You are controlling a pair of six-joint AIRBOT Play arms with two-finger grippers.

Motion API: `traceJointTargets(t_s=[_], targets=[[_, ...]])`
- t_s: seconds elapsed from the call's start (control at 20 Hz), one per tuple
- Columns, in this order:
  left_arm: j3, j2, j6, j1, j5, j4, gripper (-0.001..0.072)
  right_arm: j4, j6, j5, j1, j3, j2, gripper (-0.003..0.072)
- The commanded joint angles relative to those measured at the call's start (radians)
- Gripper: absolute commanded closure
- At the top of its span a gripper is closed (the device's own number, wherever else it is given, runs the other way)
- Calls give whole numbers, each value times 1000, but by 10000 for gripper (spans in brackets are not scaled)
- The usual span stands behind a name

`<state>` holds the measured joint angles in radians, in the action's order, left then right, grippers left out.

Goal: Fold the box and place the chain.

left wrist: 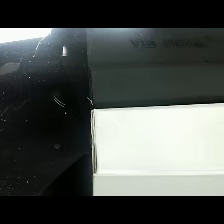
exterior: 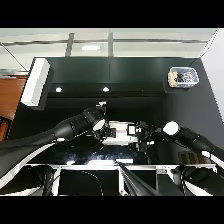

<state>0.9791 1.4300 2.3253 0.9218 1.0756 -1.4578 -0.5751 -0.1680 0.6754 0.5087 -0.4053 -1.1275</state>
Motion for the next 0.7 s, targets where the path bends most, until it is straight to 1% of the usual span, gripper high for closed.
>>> traceJointTargets(t_s=[0.0,0.1,0.15,0.2,0.25,0.4,0.55,0.6,0.65], targets=[[2,1,-5,1,3,4,664,-1,-4,0,0,0,0,304],[2,1,-1,1,1,4,650,-1,-4,0,0,0,0,305],[2,1,18,1,1,3,512,-1,-4,0,0,0,0,305],[2,1,37,0,4,1,405,-1,-4,0,0,0,0,305],[2,1,39,-1,6,1,394,-1,-4,0,0,0,0,305],[2,1,39,-1,3,0,394,-1,-4,0,0,0,0,305],[2,1,40,-1,-2,-4,400,-1,-4,0,0,0,0,305],[2,2,46,-1,-5,-4,463,-1,-4,0,0,0,0,305],[2,2,44,-1,-4,-5,664,-2,-4,0,0,0,0,305]])
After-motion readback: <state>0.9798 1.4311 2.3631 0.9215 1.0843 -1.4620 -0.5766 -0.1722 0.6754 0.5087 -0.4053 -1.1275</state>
